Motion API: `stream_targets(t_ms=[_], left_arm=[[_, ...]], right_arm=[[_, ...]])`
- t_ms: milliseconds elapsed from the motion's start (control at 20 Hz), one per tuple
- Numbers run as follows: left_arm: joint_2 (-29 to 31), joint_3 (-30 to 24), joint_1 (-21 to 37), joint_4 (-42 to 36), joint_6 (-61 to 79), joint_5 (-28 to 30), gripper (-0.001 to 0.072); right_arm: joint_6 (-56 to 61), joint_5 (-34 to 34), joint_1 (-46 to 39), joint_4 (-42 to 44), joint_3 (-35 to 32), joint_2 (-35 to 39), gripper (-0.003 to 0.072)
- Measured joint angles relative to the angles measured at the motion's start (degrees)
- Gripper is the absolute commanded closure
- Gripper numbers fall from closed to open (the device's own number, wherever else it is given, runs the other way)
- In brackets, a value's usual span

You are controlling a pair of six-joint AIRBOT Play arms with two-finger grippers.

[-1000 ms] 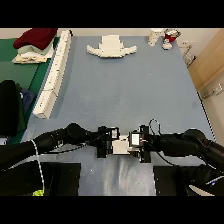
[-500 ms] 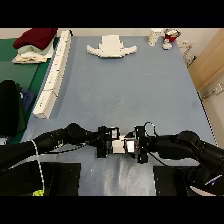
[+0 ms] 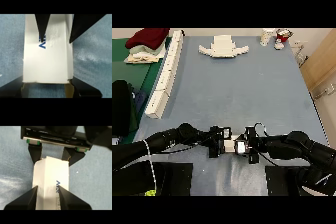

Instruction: Fold the box.

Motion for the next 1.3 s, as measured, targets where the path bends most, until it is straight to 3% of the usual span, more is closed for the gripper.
stream_targets(t_ms=[850, 1000, 1050, 1300], left_arm=[[-0.02, 0.0, 0.02, 0.04, 0.07, 0.02, 0.0293], [-0.02, 0.0, 0.02, 0.04, 0.04, -0.02, 0.0293], [-0.02, 0.0, 0.02, 0.04, 0.02, -0.02, 0.0293], [-0.02, 0.0, 0.02, 0.07, 0.07, -0.02, 0.0293]], right_arm=[[0.0, 3.85, -0.02, -2.8, 0.2, 4.9, 0.0304], [0.02, 4.39, -0.02, -2.91, 0.2, 3.72, 0.0358], [0.02, 4.44, -0.02, -2.91, 0.2, 3.15, 0.0444], [0.02, 3.54, 0.11, -0.87, 0.2, 1.03, 0.0456]])
